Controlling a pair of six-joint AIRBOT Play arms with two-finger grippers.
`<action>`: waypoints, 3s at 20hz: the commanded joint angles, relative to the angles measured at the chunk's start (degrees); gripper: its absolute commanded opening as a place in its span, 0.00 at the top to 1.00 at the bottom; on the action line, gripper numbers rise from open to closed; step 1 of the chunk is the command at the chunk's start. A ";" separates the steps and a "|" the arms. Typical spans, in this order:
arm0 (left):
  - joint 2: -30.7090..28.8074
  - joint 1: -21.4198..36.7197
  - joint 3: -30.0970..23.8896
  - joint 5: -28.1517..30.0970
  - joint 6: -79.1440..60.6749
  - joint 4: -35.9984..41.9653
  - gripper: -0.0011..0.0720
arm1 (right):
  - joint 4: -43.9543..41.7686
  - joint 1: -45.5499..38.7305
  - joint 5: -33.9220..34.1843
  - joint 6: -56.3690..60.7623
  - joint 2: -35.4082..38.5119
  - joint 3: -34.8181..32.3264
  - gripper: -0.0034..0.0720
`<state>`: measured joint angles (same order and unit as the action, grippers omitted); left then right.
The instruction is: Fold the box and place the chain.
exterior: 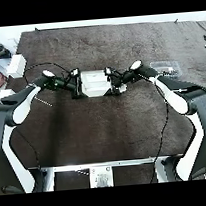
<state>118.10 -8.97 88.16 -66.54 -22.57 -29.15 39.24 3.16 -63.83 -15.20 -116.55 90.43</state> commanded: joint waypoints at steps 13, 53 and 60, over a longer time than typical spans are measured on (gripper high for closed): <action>0.20 -0.04 0.00 -1.44 -2.03 4.35 0.01 | 0.00 0.07 0.00 0.00 -0.02 0.02 0.60; 0.17 -0.02 0.04 -0.02 -1.90 1.79 0.51 | 0.00 0.07 0.02 0.00 -0.02 0.02 0.60; 0.17 -0.02 0.04 0.02 -1.90 1.79 0.51 | -0.02 0.07 0.00 0.00 -0.02 0.02 0.60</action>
<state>118.32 -9.06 88.14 -66.59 -24.45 -27.42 39.24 3.16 -63.81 -15.20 -116.55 90.45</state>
